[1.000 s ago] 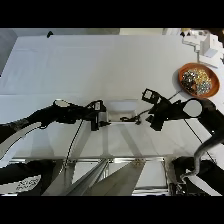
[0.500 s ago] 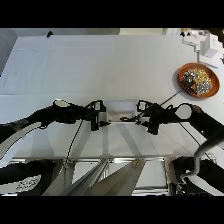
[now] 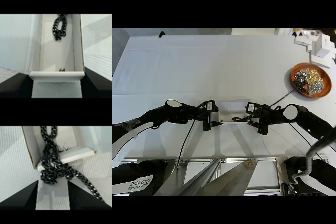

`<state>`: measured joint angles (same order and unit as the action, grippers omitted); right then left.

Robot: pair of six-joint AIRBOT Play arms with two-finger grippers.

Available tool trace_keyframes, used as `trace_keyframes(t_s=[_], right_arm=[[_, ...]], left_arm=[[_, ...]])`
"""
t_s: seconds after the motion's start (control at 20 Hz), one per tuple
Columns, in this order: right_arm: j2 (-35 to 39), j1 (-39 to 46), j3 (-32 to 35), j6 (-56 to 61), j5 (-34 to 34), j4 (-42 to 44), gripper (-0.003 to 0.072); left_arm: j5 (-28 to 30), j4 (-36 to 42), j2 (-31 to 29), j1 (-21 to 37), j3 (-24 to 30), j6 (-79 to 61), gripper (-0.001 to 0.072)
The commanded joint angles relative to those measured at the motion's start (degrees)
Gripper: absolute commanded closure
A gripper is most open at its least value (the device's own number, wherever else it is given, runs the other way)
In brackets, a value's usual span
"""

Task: Fold the box and place the chain.

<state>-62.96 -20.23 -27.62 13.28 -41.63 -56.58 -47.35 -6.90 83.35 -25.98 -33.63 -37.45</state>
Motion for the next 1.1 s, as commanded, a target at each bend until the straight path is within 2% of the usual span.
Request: trace_keyframes(t_s=[0.0, 0.2, 0.55, 0.75, 0.85, 1.05], right_arm=[[-0.15, -0.07, 0.35, 0.15, 0.55, 0.04, 0.0292], [-0.26, -0.07, 0.35, 0.15, 1.22, 0.09, 0.035], [-1.92, -2.69, 0.35, 0.22, 2.54, 0.07, 0.0354], [-1.92, -2.67, 0.35, 3.34, 3.26, -0.68, 0.0513], [-1.88, -2.67, 0.35, 5.42, 2.67, -2.64, 0.0674], [1.7, -2.6, 0.33, 13.35, 0.31, -11.98, 0.0671]], left_arm=[[0.0, 0.0, -0.02, 0.04, -0.02, -0.02, 0.0577], [0.0, 0.0, -0.02, 0.04, -0.02, -0.02, 0.0577], [0.0, 0.0, -0.02, 0.04, -0.02, -0.02, 0.0577], [0.0, 0.0, -0.02, 0.04, -0.04, -0.02, 0.0577], [0.0, 0.0, -0.02, 0.04, -0.02, -0.02, 0.0577], [0.0, 0.0, -0.02, 0.04, -0.04, -0.02, 0.0577]])
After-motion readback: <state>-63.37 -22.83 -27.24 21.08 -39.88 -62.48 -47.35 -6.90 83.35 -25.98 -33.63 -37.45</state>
